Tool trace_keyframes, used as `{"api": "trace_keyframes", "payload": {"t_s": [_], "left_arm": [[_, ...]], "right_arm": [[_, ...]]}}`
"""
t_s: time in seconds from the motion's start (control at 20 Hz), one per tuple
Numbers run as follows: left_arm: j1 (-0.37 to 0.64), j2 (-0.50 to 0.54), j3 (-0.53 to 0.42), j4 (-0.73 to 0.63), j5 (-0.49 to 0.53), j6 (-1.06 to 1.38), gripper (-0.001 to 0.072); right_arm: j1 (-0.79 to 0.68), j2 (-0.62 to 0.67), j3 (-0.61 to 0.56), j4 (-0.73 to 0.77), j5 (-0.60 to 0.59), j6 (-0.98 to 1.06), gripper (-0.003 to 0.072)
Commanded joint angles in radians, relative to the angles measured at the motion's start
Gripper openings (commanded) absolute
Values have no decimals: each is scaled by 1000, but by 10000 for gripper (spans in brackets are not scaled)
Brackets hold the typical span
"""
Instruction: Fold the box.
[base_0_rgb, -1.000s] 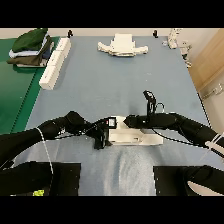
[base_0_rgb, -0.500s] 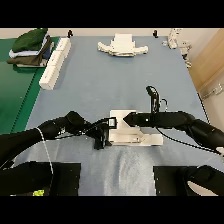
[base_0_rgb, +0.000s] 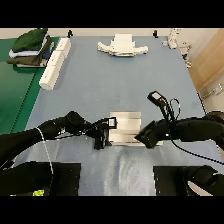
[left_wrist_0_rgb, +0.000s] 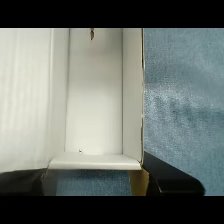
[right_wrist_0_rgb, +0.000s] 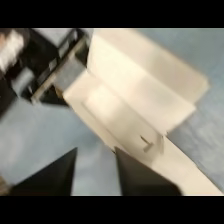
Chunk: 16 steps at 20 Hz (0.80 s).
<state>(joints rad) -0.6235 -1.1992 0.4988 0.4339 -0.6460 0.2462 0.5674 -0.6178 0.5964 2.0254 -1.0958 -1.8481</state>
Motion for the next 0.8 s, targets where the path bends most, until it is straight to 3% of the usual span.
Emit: {"api": "trace_keyframes", "payload": {"t_s": [0.0, 0.05, 0.25, 0.5, 0.75], "left_arm": [[0, 1, 0, 0, 0, 0, 512], [0, 1, 0, 0, 0, 0, 512], [0, 1, 0, 0, 0, 0, 512], [0, 1, 0, 0, 0, 0, 511], [0, 1, 0, 0, 0, 0, 512]], "right_arm": [[0, 31, -21, -183, -145, -265, 568], [0, 31, -39, -207, -113, -343, 597], [0, -14, -138, -232, 88, -557, 597], [0, -151, -174, -230, 262, -642, 596], [0, -185, -174, -178, 303, -693, 583]]}}
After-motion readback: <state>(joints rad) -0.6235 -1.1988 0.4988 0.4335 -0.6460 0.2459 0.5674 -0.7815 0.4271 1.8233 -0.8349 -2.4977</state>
